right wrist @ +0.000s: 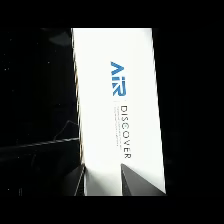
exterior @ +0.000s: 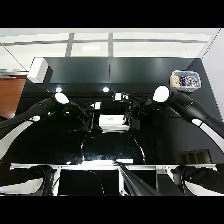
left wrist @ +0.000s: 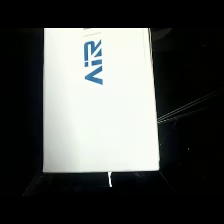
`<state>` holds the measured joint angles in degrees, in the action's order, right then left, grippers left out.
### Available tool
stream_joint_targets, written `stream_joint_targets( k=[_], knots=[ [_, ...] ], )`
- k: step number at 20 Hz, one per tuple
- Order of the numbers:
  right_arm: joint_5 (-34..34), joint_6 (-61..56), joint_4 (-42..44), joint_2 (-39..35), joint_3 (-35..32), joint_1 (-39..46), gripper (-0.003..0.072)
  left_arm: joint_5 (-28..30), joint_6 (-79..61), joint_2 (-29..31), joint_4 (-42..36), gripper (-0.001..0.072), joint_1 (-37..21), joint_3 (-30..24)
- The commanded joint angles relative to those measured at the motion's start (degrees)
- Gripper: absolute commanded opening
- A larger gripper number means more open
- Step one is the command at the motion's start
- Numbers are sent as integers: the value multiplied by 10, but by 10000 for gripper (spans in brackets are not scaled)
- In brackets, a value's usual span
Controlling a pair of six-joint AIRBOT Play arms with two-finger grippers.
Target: Fold the box and place the chain.
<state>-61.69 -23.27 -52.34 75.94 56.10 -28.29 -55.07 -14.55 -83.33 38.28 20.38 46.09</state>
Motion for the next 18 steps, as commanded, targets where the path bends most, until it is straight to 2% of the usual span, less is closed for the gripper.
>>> stream_joint_targets(
  k=[1, 8, 11, 14, 15, 18],
  knots=[
    [1, -1, -6, 3, 0, 0, 243, 0, 0, 0, 0, 561, 0, 0],
    [-15, -41, -11, -23, 10, 3, 244, 0, 0, 0, 0, 561, 0, 0],
    [-55, -152, -11, -72, 12, 31, 243, 0, 0, 0, 0, 561, 0, 0],
    [-136, -303, 3, -83, -2, 80, 229, 0, 0, 0, 0, 561, 0, 0],
    [-146, -313, 32, -83, -19, 91, 1, 0, 0, 0, 0, 561, 0, 0],
    [-69, -321, 227, -78, -91, 94, 14, 0, 0, 0, 0, 561, 0, 0]
  ],
)
